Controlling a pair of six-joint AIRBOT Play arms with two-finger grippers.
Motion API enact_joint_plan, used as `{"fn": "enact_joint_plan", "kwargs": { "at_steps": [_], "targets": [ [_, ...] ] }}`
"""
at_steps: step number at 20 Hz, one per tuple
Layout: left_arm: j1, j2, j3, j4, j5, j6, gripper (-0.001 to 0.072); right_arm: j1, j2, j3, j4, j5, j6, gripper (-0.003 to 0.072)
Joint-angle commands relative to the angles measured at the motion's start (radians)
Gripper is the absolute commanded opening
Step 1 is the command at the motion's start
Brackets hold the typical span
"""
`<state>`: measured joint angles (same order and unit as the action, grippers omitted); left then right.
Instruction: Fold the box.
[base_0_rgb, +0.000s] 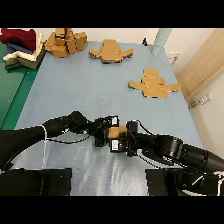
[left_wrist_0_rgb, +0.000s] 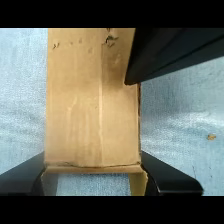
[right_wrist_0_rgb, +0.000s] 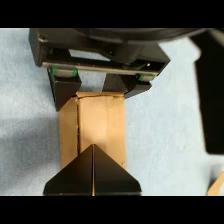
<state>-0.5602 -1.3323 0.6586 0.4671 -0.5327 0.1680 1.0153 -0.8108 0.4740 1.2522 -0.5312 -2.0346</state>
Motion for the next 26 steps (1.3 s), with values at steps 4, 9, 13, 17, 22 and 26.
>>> {"fn": "enact_joint_plan", "kwargs": {
  "at_steps": [4,9,13,17,22,26],
  "targets": [
    [0.000,0.000,0.001,0.000,0.000,0.000,0.0474,-0.015,-0.011,0.000,-0.023,0.021,0.001,0.0005],
    [0.000,0.000,0.001,0.000,0.001,0.000,0.0474,-0.014,-0.021,-0.001,-0.002,0.019,0.000,0.0005],
    [0.000,0.000,0.001,0.000,0.000,0.000,0.0474,-0.014,-0.036,-0.001,0.012,0.020,0.000,0.0005],
    [0.000,0.000,0.001,0.000,0.000,0.000,0.0474,-0.014,-0.038,-0.001,0.013,0.019,0.000,0.0005],
    [0.000,0.000,0.001,0.000,0.000,0.000,0.0474,-0.014,-0.016,0.002,0.000,0.014,0.001,0.0005],
    [0.000,0.000,0.001,0.000,0.001,0.000,0.0474,-0.028,0.097,0.046,-0.093,-0.211,0.151,0.0005]
  ]
}}
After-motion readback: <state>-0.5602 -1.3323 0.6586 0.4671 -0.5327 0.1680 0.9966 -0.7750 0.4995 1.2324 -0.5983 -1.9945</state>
